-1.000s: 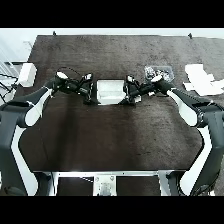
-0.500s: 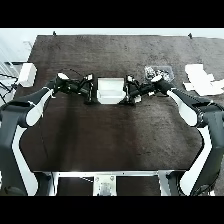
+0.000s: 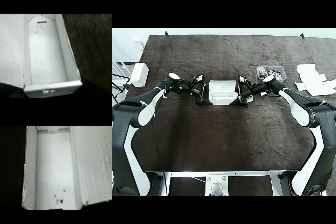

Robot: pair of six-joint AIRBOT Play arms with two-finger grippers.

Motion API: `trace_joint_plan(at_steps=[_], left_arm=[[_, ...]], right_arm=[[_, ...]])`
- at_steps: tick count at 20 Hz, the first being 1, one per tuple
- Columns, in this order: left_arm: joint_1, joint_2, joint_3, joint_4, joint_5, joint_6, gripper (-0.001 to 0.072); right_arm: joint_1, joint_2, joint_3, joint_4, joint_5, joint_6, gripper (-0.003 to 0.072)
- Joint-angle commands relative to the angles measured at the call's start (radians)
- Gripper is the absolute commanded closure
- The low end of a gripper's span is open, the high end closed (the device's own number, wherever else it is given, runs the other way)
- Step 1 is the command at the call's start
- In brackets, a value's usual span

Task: Fold the box and place the chain.

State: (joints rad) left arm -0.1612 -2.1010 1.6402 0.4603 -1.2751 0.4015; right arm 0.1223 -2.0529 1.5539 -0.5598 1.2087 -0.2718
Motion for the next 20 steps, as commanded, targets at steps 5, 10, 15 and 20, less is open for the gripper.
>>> trace_joint_plan(at_steps=[5,10,15,20], left_arm=[[-0.013,-0.029,0.0,-0.018,0.021,-0.009,0.0011],[-0.019,-0.029,0.0,0.002,0.038,-0.03,0.0011],[-0.019,-0.029,0.0,-0.014,0.043,-0.031,0.008],[-0.019,-0.029,0.0,-0.019,0.06,-0.031,0.0183]], right_arm=[[0.001,0.0,0.0,0.002,-0.003,0.002,0.0141],[0.001,0.0,0.0,0.002,-0.003,0.002,0.0141],[0.001,0.0,0.0,0.002,-0.003,0.002,0.0141],[0.001,0.0,0.0,0.002,-0.003,0.002,0.0141]])
